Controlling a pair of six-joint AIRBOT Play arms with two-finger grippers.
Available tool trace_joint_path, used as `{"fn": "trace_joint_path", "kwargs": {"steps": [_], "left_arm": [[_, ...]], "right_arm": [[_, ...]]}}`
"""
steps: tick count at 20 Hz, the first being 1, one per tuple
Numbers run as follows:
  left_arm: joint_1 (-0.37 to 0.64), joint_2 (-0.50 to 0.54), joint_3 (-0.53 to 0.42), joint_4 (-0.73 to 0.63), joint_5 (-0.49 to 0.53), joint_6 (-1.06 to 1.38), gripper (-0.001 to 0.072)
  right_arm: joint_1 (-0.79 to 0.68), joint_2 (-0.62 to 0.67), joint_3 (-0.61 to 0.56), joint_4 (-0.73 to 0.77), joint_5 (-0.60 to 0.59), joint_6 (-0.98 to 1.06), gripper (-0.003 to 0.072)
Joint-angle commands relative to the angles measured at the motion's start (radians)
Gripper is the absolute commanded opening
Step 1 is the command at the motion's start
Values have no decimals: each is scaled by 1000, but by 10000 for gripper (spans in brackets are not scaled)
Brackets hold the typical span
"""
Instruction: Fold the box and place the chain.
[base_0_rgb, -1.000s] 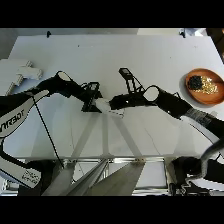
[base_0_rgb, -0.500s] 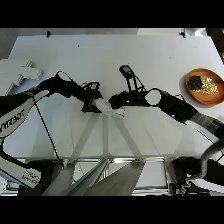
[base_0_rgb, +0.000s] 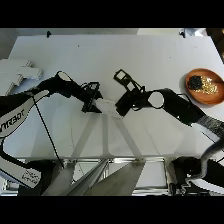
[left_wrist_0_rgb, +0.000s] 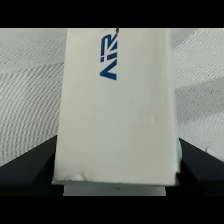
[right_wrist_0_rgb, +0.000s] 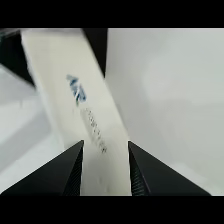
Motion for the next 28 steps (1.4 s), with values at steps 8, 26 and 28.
{"fn": "trace_joint_path", "kwargs": {"steps": [8,26,28], "left_arm": [[0,1,1,0,0,-4,394],[0,1,1,0,0,-4,394],[0,1,1,0,0,-4,394]], "right_arm": [[0,12,2,-86,76,-70,298],[1,80,3,18,104,-238,342],[1,72,3,20,127,-238,342]]}}
